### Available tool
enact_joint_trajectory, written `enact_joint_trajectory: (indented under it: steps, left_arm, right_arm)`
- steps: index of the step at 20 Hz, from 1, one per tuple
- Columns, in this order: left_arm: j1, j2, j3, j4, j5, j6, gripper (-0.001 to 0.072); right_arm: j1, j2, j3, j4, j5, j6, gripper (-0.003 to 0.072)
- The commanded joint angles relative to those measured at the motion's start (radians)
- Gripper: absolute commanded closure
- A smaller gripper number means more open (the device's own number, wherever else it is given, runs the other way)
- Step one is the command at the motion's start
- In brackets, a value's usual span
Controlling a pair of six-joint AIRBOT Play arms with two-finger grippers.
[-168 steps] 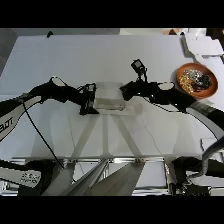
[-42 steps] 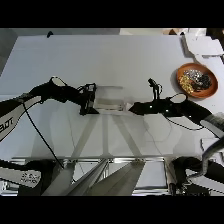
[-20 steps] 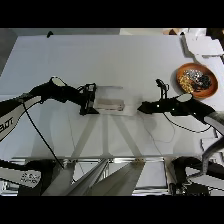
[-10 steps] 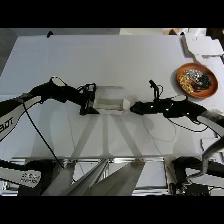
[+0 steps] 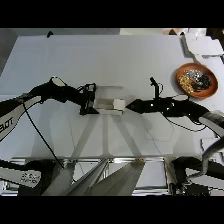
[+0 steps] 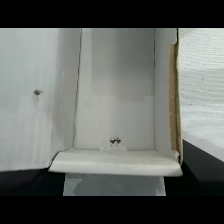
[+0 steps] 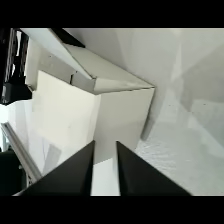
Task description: Fold the box and place the chain.
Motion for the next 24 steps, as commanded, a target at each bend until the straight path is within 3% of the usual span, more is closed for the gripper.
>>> enact_joint_trajectory:
  steps: [1, 2, 3, 11, 17, 24]
  left_arm:
    - [0.000, 0.001, 0.000, 0.000, 0.000, 0.000, 0.0434]
    - [0.000, 0.001, 0.000, 0.000, 0.000, 0.000, 0.0434]
    - [0.000, 0.001, 0.000, 0.000, 0.000, 0.000, 0.0434]
    - [0.000, 0.001, 0.000, 0.000, 0.000, 0.000, 0.0434]
    - [0.000, 0.001, 0.000, 0.000, 0.000, 0.000, 0.0434]
    - [0.000, 0.001, 0.000, 0.000, 0.000, 0.000, 0.0434]
  right_arm:
    - [0.042, 0.014, 0.000, 0.010, -0.031, 0.027, 0.0397]
    - [0.063, 0.014, 0.000, 0.010, -0.056, 0.039, 0.0297]
    - [0.081, 0.014, 0.000, 0.010, -0.077, 0.051, 0.0277]
    - [0.146, 0.015, 0.000, 0.017, -0.193, 0.048, 0.0277]
    - [0.202, 0.019, 0.000, -0.010, -0.356, 0.052, 0.0279]
    - [0.206, 0.039, 0.002, -0.002, -0.392, 0.063, 0.0278]
